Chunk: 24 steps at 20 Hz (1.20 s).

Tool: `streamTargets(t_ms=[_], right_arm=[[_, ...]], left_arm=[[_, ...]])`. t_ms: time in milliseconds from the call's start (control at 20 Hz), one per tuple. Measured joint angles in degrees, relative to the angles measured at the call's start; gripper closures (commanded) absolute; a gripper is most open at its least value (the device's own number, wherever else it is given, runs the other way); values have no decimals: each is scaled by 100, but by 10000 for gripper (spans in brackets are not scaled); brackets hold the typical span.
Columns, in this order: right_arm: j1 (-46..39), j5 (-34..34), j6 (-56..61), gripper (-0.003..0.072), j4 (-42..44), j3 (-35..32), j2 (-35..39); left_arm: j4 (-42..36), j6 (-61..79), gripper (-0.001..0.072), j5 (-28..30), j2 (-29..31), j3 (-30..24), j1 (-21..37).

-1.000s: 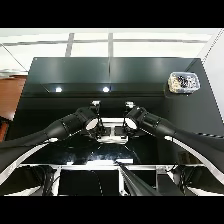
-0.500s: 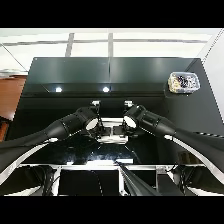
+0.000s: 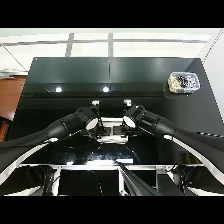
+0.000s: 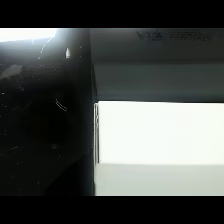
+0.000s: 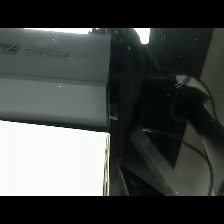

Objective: Fold the box and place the chain.

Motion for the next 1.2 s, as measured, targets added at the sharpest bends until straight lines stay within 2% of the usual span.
streamTargets(t_ms=[1200], right_arm=[[52,-83,105,447,-138,0,-74]], left_arm=[[-2,11,676,-33,0,0,0]])
